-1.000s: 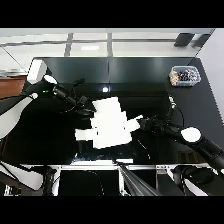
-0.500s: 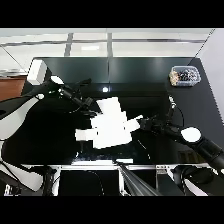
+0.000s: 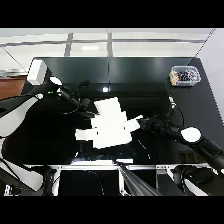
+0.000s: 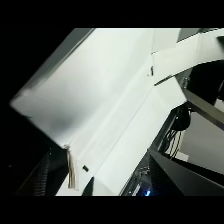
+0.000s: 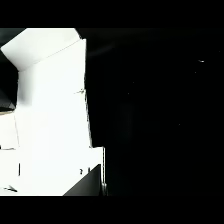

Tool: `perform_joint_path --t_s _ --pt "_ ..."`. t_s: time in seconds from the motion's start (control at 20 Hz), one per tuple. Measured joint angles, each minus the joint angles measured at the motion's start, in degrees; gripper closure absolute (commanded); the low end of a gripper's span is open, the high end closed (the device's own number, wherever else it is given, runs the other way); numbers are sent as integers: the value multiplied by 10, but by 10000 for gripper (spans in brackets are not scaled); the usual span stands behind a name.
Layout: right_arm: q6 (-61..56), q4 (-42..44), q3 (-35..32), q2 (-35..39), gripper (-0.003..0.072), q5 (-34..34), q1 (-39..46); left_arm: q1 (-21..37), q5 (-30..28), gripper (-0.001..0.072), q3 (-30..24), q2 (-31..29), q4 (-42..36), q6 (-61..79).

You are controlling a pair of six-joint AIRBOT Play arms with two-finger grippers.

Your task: Fold the box and place the chain.

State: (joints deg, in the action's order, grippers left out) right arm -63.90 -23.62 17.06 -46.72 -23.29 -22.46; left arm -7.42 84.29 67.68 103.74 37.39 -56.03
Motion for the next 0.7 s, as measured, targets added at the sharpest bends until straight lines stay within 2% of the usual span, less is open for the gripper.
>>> perform_joint_path --t_s 0.2,0.45,0.6,0.7 --pt "0 0 0 0 666 0 0 3 -2 12 0 2 20 -14" --pt "0 0 0 0 666 0 0 -27 35 28 0 17 -43 43" --pt "0 0 0 0 667 0 0 -50 54 273 2 23 -62 71" --pt "0 0 0 0 666 0 0 -58 66 547 5 24 -68 86"
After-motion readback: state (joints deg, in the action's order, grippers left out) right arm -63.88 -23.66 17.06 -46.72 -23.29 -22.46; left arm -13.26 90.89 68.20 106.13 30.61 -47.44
